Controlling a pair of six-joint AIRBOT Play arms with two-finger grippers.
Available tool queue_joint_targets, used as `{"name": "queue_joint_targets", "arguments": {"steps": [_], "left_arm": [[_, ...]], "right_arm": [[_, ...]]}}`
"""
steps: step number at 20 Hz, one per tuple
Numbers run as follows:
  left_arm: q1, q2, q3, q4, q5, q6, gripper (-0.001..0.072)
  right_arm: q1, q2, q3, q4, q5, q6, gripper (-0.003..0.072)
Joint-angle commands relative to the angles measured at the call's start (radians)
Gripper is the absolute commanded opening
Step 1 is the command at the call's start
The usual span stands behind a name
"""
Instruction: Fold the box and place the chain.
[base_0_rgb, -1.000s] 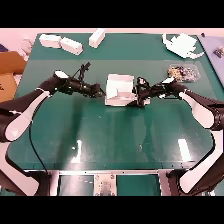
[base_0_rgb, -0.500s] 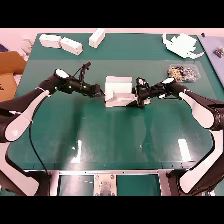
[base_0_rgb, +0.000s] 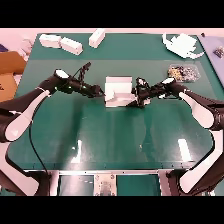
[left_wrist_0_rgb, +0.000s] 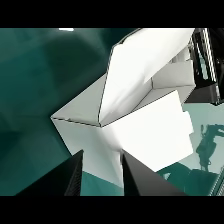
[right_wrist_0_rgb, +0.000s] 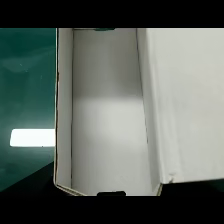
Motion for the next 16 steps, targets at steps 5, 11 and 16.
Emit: {"name": "queue_joint_targets", "arguments": {"steps": [5, 11, 16], "left_arm": [[0.0, 0.003, 0.002, -0.016, -0.018, -0.039, 0.0298], [-0.055, 0.003, 0.024, 0.084, 0.005, -0.153, 0.0298], [-0.089, 0.003, 0.152, 0.248, -0.007, -0.269, 0.0298]], "right_arm": [[0.0, 0.001, 0.0, 0.002, 0.0, 0.0, 0.0433], [0.0, 0.001, 0.0, 0.002, 0.0, 0.0, 0.0433], [0.0, 0.001, 0.0, 0.002, 0.0, 0.0, 0.0433]]}}
